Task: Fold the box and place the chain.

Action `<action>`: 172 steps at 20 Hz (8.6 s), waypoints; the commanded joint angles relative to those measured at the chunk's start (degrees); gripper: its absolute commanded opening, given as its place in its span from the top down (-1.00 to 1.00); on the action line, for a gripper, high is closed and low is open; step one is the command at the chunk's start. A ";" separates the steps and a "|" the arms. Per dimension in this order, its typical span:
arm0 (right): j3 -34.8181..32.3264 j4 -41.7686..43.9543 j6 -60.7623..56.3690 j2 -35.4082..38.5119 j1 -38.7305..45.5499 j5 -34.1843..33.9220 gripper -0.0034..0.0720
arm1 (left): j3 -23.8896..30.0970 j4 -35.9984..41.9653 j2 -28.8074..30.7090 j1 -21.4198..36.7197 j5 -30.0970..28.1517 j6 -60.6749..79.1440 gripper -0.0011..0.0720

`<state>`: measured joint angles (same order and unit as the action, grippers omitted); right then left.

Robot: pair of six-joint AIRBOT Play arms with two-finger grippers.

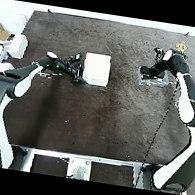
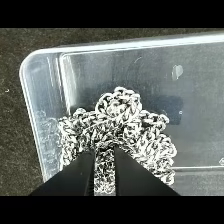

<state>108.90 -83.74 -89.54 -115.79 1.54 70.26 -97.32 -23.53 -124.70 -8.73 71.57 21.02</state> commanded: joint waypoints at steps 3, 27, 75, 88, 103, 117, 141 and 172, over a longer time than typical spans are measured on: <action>0.00 0.28 -0.26 -0.15 -0.11 -0.85 0.90 | 0.00 0.00 0.00 -0.02 -0.02 0.00 -0.11; 0.00 2.99 9.14 34.05 -7.50 -6.49 0.90 | 0.00 0.00 0.00 -0.04 -0.02 0.00 -0.11; -16.98 7.34 17.29 32.30 -31.98 -38.56 0.90 | 0.00 0.00 0.00 -0.02 -0.02 0.00 -0.11; -37.62 6.64 2.32 34.07 -22.77 -32.20 -0.24 | 0.00 0.00 0.00 -0.04 -0.02 0.00 -0.11; -53.29 20.48 -20.22 23.78 -9.09 -65.20 -0.24 | 0.00 0.00 0.00 -0.04 -0.02 0.00 -0.11; -53.18 27.80 -19.58 27.67 -14.45 -70.23 0.90 | 0.00 0.00 0.00 -0.04 -0.02 0.00 -0.11; -49.72 12.57 -19.63 32.54 -31.30 -60.50 0.05 | 0.00 0.00 0.00 -0.04 -0.02 0.00 -0.11; -49.44 12.37 -19.58 41.29 -23.87 -71.21 0.90 | 0.00 0.00 0.00 -0.04 -0.09 0.00 -0.11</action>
<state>57.98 -68.90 -109.10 -80.23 -16.84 3.42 -97.32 -23.51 -124.70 -8.75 71.50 21.02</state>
